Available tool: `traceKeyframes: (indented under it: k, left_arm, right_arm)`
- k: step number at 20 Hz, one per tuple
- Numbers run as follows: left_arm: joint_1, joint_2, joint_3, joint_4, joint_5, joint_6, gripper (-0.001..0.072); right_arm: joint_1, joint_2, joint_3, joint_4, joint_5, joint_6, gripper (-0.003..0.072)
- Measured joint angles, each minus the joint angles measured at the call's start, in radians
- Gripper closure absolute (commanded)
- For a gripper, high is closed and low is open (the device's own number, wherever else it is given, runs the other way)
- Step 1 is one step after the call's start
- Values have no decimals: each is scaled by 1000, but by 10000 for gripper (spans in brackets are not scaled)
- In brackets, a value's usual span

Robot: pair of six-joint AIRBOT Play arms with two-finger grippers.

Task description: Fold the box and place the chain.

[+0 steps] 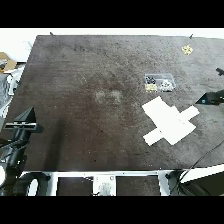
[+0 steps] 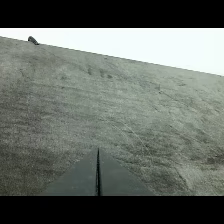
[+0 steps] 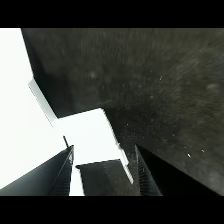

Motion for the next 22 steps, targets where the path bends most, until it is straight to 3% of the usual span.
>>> traceKeyframes:
  k: [4, 5, 7, 9, 16, 19, 22]
  left_arm:
    - [0, 0, 0, 0, 0, 0, 698]
    - [0, 0, 0, 0, 0, 0, 698]
    - [0, 0, 0, 0, 0, 0, 698]
    - [0, 0, 0, 0, 0, 0, 698]
    - [0, 0, 0, 0, 0, 0, 698]
    - [0, 0, 0, 0, 0, 0, 698]
    - [0, 0, 0, 0, 0, 0, 698]
  right_arm:
    - [4, -71, -48, -15, 47, -79, 263]
    - [8, -85, -71, -16, 66, -108, 458]
    - [17, -107, -118, -8, 107, -167, 606]
    - [28, -115, -150, 3, 160, -228, 681]
    - [57, 0, -250, 100, 233, -293, 683]
    - [93, 83, -357, 191, 232, -262, 684]
    - [162, 171, -494, 306, 152, -202, 684]
